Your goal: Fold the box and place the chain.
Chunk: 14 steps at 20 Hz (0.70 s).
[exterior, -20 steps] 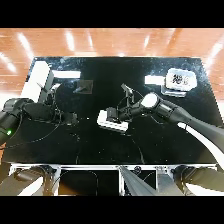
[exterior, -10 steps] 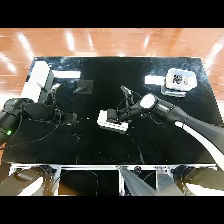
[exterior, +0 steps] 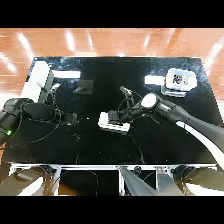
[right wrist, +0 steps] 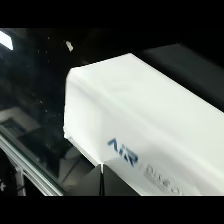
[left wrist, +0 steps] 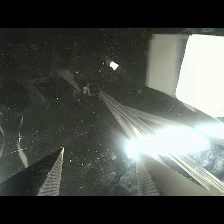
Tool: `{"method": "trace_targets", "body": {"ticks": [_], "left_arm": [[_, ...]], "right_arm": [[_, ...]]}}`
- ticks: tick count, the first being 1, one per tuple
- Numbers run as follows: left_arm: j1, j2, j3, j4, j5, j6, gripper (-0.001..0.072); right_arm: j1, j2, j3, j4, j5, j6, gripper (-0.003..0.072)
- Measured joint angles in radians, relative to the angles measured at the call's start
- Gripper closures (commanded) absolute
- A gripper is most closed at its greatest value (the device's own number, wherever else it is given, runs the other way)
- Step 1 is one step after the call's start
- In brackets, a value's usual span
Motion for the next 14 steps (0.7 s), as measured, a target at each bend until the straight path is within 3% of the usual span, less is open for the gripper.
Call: {"method": "trace_targets", "body": {"ticks": [7,14], "left_arm": [[0.000,0.000,0.000,-0.003,0.001,0.000,0.0164],[0.000,0.000,0.000,-0.004,0.002,0.000,0.0164]], "right_arm": [[-0.070,0.095,-0.004,-0.048,0.110,-0.006,0.0656],[-0.086,0.108,-0.079,-0.134,0.097,0.043,0.0656]]}}
